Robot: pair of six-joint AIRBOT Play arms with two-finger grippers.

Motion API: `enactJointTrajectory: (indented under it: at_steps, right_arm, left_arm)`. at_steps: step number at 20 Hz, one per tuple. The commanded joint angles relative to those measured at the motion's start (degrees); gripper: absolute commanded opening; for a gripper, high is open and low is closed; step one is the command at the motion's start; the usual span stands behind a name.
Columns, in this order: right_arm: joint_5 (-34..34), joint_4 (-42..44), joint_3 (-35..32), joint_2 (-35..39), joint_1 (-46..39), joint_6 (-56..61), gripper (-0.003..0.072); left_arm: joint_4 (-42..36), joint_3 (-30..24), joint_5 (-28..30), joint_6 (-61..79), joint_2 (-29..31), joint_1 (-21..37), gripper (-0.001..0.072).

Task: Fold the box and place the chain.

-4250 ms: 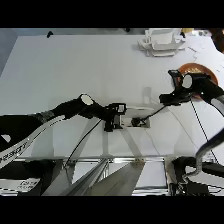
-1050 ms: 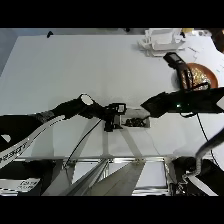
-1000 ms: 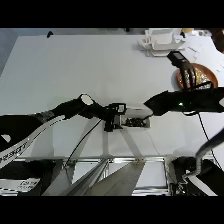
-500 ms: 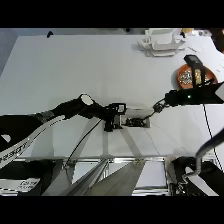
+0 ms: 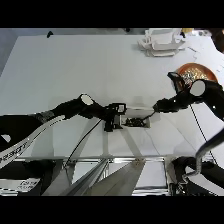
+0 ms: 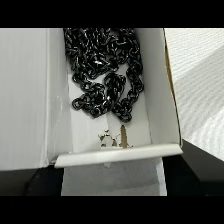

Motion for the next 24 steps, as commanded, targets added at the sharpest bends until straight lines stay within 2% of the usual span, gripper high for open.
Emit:
enactJointTrajectory:
  at_steps: [1,5,6,9,14,16,17,18,19,24]
  right_arm:
    - [-0.3,2.0,-0.4,-3.4,0.0,4.1,0.0160]
    - [-1.2,5.3,-0.4,-6.5,0.0,7.8,0.0164]
    - [-1.7,6.2,-0.4,-7.5,0.0,8.5,0.0193]
    - [-2.7,9.1,-0.4,-9.1,1.4,8.6,0.0200]
    - [-2.3,9.1,-0.4,-11.8,3.0,12.5,0.0202]
    - [-2.3,9.0,-0.4,-11.7,3.0,13.0,0.0233]
    - [-2.3,9.0,-0.4,-11.7,3.0,12.9,0.0215]
    - [-2.3,8.8,-0.3,-11.6,3.0,12.3,0.0082]
    - [-2.3,8.2,-0.3,-11.4,3.0,12.3,0.0016]
    - [-2.0,3.7,-0.3,-5.1,1.8,9.5,0.0016]
  left_arm:
    - [0.0,0.0,0.0,0.0,0.0,0.0,0.0014]
    - [0.0,0.0,0.0,0.0,0.0,0.0,0.0014]
    - [0.0,0.0,0.0,0.0,0.0,0.0,0.0014]
    - [0.0,0.0,0.0,0.0,0.0,0.0,0.0014]
    - [0.0,0.0,0.0,0.0,0.0,0.0,0.0014]
    - [0.0,0.0,0.0,0.0,0.0,0.0,0.0014]
    - [0.0,0.0,0.0,0.0,0.0,0.0,0.0014]
    - [0.0,0.0,0.0,0.0,0.0,0.0,0.0014]
    - [0.0,0.0,0.0,0.0,0.0,0.0,0.0014]
    - [0.0,0.0,0.0,0.0,0.0,0.0,0.0014]
